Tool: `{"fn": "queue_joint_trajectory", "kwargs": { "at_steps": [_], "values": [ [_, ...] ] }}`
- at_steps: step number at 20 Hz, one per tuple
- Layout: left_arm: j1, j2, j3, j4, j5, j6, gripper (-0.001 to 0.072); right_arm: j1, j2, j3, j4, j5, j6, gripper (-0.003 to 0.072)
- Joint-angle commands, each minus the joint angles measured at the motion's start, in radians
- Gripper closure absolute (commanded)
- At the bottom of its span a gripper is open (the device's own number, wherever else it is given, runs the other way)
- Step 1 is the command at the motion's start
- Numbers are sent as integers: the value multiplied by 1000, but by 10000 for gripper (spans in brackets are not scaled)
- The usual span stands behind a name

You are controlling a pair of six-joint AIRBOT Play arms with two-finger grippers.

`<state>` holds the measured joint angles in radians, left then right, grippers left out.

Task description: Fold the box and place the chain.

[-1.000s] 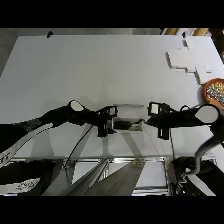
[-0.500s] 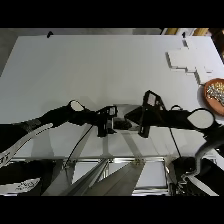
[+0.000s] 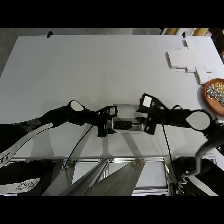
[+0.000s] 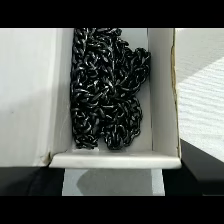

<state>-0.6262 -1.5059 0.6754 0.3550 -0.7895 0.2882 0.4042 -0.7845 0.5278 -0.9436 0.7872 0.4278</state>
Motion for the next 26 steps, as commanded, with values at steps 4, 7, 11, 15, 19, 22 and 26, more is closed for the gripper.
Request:
{"fn": "queue_joint_trajectory", "kwargs": {
  "at_steps": [4,7,11,15,19,22,26],
  "values": [
    [1,1,0,0,0,0,504,-277,-8,-27,-147,114,-259,415],
    [1,1,0,0,0,0,504,-277,-96,-76,-143,142,-333,413],
    [1,1,0,0,0,0,504,-257,-195,-107,-143,123,-410,413],
    [1,1,0,0,0,0,504,-235,-261,-107,-143,55,-436,458],
    [1,1,0,0,0,0,504,-235,-283,-107,-143,-6,-437,459],
    [1,1,0,0,0,0,504,-235,-293,-107,-143,-22,-437,469],
    [1,1,0,0,0,0,504,-235,-290,-107,-143,-2,-437,649]
  ]
}}
